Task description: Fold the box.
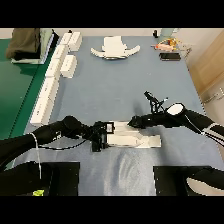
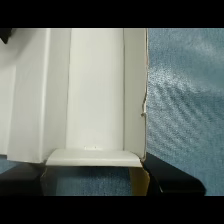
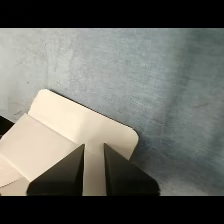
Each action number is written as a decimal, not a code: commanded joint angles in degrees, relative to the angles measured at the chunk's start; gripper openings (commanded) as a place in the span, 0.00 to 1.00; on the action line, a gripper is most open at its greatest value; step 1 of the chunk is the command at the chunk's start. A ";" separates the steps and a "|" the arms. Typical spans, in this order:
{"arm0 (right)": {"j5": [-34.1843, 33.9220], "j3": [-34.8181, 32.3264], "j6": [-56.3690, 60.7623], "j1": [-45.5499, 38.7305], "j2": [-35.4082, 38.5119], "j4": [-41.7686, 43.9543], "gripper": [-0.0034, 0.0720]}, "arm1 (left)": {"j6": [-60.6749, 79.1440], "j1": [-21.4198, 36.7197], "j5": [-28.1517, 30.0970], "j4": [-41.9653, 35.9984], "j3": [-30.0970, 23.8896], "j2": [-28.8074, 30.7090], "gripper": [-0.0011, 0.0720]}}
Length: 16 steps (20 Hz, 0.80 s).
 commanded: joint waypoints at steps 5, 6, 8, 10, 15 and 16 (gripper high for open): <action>0.66 1.42 -2.05 0.04 10.05 -1.29 0.30 | 0.00 -0.04 0.02 -0.02 0.02 0.02 0.83; 1.07 1.66 -2.01 0.04 12.94 -2.84 0.30 | 0.00 -0.04 0.02 -0.04 0.02 0.02 0.83; 3.41 1.70 -2.01 0.04 18.69 -6.38 0.30 | 0.00 -0.04 0.02 -0.02 0.02 0.02 0.83; 8.46 1.68 -2.08 0.04 23.93 -11.08 0.30 | 0.00 -0.04 0.02 -0.04 0.02 0.00 0.83; 23.19 -1.36 -5.44 0.07 36.35 -17.18 0.38 | 0.00 -0.04 0.04 -0.02 0.02 0.02 0.83; 24.37 -2.71 -5.44 0.07 38.29 -19.50 0.58 | 0.00 -0.04 0.02 -0.02 0.02 0.02 0.83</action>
